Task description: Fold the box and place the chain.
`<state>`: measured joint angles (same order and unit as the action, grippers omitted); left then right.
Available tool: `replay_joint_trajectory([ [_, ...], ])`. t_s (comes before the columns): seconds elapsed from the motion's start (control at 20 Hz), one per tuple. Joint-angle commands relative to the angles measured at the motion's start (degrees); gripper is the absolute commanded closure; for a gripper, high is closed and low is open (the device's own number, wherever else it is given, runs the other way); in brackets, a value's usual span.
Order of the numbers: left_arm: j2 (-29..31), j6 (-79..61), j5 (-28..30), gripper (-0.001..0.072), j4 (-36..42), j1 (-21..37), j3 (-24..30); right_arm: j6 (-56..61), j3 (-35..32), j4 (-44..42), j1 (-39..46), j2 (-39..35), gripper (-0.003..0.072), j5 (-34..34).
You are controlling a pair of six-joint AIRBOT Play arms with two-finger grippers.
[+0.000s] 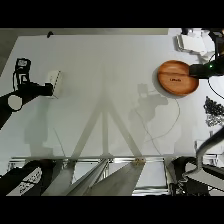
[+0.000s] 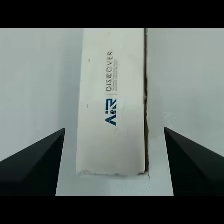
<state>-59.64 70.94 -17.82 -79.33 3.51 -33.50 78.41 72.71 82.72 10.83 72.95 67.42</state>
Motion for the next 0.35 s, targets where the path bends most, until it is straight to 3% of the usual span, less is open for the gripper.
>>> replay_joint_trajectory([
  [0.0,2.12,0.04,-4.33,0.0011,0.02,0.04,0.04,0.0,0.0,-0.02,0.02,0.02,0.0673,0.02],
  [0.3,5.49,-0.17,-4.07,0.0011,-0.04,0.04,0.02,0.0,0.0,-0.02,0.02,0.02,0.0673,0.02],
])
